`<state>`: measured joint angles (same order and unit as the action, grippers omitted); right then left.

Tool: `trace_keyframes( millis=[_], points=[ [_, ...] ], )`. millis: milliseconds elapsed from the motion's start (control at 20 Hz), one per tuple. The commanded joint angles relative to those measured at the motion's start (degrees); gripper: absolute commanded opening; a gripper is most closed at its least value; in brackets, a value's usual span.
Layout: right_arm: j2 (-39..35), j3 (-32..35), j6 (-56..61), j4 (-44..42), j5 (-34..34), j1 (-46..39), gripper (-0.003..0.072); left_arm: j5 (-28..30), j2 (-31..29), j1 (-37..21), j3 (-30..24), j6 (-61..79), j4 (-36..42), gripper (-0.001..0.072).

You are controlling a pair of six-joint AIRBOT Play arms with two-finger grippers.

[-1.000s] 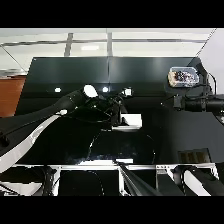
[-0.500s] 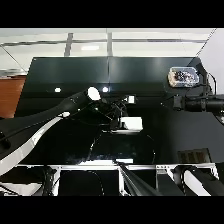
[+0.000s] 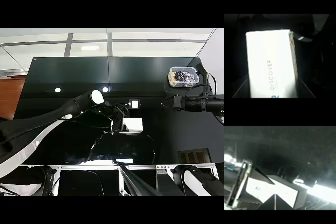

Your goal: Fold the box and place the chain.

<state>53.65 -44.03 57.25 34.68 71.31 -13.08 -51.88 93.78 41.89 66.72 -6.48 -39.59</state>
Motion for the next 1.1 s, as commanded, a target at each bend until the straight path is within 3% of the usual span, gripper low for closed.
trace_keyframes(
  millis=[0,250,350,400,450,500,600,800,1050],
  points=[
    [-0.04,0.0,-0.02,0.0,-0.28,0.0,0.0015,4.48,0.9,2.14,0.07,0.0,-0.87,0.071],
    [-0.04,0.0,7.93,7.98,-10.27,-0.02,0.0014,7.58,1.64,4.92,0.11,0.02,-0.9,0.0704],
    [-0.04,0.0,10.64,12.57,-13.79,-0.02,0.0014,8.2,1.64,5.01,0.13,0.0,-0.9,0.066],
    [-0.04,0.0,11.19,13.75,-14.47,-0.02,0.0014,8.17,1.57,4.94,0.2,-0.33,-1.07,0.0459],
    [-0.04,0.0,11.34,14.19,-14.58,-0.02,0.0014,7.91,1.31,4.76,0.46,-1.36,-2.54,0.0213],
    [-0.04,0.0,11.34,14.29,-14.58,0.0,0.0014,8.0,0.76,4.42,0.98,-4.57,-5.14,0.0177],
    [-0.04,0.0,11.34,14.32,-14.64,-0.02,0.0015,8.0,-1.03,2.14,2.38,-14.53,-12.5,0.0178],
    [-0.04,0.0,11.34,15.06,-14.75,0.0,0.0015,8.57,-6.75,-10.78,3.17,-36.81,-29.86,0.0178],
    [-0.04,0.0,12.98,14.82,-14.95,0.0,0.0015,10.14,-7.06,-38.86,6.47,-52.06,-31.08,0.018]
  ],
)
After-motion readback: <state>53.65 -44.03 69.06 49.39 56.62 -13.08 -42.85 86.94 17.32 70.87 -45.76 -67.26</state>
